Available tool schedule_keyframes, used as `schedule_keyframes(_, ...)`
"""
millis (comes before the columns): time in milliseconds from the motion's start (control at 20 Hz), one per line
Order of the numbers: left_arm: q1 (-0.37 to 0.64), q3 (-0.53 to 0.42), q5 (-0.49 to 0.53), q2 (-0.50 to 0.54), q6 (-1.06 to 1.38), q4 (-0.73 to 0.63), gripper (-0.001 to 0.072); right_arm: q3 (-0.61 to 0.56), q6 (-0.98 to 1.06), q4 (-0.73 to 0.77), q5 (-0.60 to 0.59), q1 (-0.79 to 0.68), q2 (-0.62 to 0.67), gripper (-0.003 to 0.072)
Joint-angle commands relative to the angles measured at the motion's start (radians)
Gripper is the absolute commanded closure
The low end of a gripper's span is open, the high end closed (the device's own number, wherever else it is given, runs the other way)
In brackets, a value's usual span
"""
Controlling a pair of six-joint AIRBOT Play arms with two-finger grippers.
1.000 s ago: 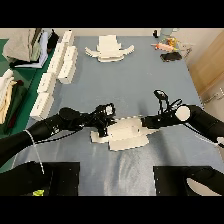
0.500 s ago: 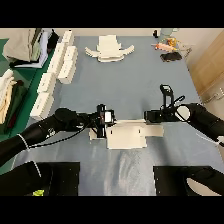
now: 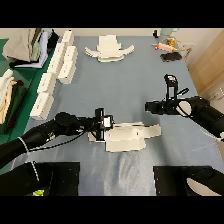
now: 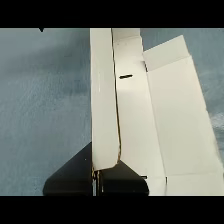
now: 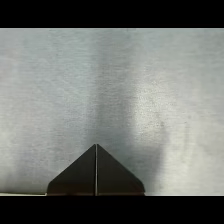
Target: Fold the box.
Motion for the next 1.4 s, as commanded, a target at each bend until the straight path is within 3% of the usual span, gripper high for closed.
schedule_keyframes(0, -0.001, -0.017, 0.009, 0.001, -0.002, -0.025, 0.0703, 0.006, 0.007, -0.009, -0.003, 0.0, 0.001, 0.0683)
schedule_keyframes(300, -0.055, -0.037, 0.008, 0.0, -0.039, -0.023, 0.0698, 0.006, 0.007, -0.009, -0.003, 0.0, 0.001, 0.0683)
schedule_keyframes(1050, -0.055, -0.035, 0.018, 0.003, -0.121, -0.019, 0.0697, 0.006, 0.006, 0.003, 0.037, 0.001, 0.003, 0.0683)
schedule_keyframes(1150, -0.055, -0.035, 0.028, 0.003, -0.121, -0.019, 0.0697, 0.018, -0.006, 0.024, 0.14, 0.001, 0.022, 0.0683)
schedule_keyframes(1350, -0.056, -0.035, 0.014, 0.003, -0.146, -0.019, 0.0697, 0.032, -0.005, 0.052, 0.521, 0.012, 0.167, 0.0683)
